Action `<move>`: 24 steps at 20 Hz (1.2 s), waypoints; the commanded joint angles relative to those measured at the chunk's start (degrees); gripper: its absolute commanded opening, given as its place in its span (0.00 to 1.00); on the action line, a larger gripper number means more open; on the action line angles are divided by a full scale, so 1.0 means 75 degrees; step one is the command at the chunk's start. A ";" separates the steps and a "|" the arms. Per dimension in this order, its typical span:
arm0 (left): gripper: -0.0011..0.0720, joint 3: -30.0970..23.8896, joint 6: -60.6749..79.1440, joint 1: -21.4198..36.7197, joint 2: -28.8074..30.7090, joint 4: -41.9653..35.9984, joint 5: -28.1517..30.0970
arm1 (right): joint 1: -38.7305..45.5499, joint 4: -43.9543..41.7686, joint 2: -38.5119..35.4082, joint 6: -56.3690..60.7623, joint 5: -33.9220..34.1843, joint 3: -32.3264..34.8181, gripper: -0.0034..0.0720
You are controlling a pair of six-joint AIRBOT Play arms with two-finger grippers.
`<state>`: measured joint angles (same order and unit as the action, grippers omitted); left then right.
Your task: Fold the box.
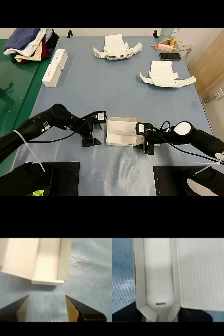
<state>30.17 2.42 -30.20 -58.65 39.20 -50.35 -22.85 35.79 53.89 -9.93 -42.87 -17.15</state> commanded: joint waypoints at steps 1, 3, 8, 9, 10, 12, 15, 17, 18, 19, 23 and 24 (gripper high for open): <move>0.96 -0.0574 0.1888 -0.0073 -0.0050 -0.1046 0.0697 | 0.0003 -0.0003 -0.0006 0.0000 -0.0003 -0.0006 0.73; 0.96 -0.0586 0.1906 -0.0073 -0.0166 -0.1265 0.0778 | 0.0003 -0.0003 -0.0006 0.0000 -0.0003 -0.0006 0.73; 0.96 -0.0580 0.2168 -0.0169 -0.0341 -0.1976 0.0982 | 0.0003 -0.0003 -0.0006 0.0000 -0.0003 -0.0006 0.73; 0.96 -0.0580 0.2168 -0.0256 -0.0356 -0.1976 0.0985 | 0.0003 -0.0003 -0.0006 0.0000 -0.0003 -0.0006 0.73; 0.96 -0.0580 0.2168 -0.0332 -0.0396 -0.1979 0.1014 | 0.0003 -0.0003 -0.0006 0.0000 -0.0003 -0.0006 0.73; 0.96 -0.0580 0.2162 -0.0455 -0.0522 -0.1976 0.1145 | 0.0003 -0.0003 -0.0006 0.0000 -0.0003 -0.0006 0.73; 0.96 -0.0568 0.2162 -0.0609 -0.0781 -0.1976 0.1291 | 0.0003 -0.0003 -0.0006 0.0000 -0.0003 -0.0006 0.73; 0.96 -0.0571 0.2162 -0.0807 -0.0935 -0.1979 0.1390 | 0.0003 -0.0003 -0.0006 0.0000 0.0000 -0.0006 0.73; 0.96 -0.0571 0.2165 -0.0935 -0.0970 -0.1970 0.1536 | 0.0003 -0.0003 -0.0006 0.0000 -0.0003 -0.0006 0.73; 0.96 -0.0571 0.2159 -0.1017 -0.0976 -0.1970 0.1664 | 0.0003 -0.0003 -0.0006 0.0000 -0.0003 -0.0006 0.73; 0.96 -0.0571 0.2119 -0.1072 -0.1008 -0.1976 0.1839 | 0.0003 -0.0003 -0.0006 0.0000 -0.0003 -0.0006 0.73; 0.96 -0.0571 0.2092 -0.1072 -0.1008 -0.1976 0.1868 | 0.0003 -0.0003 -0.0006 0.0000 -0.0003 -0.0006 0.73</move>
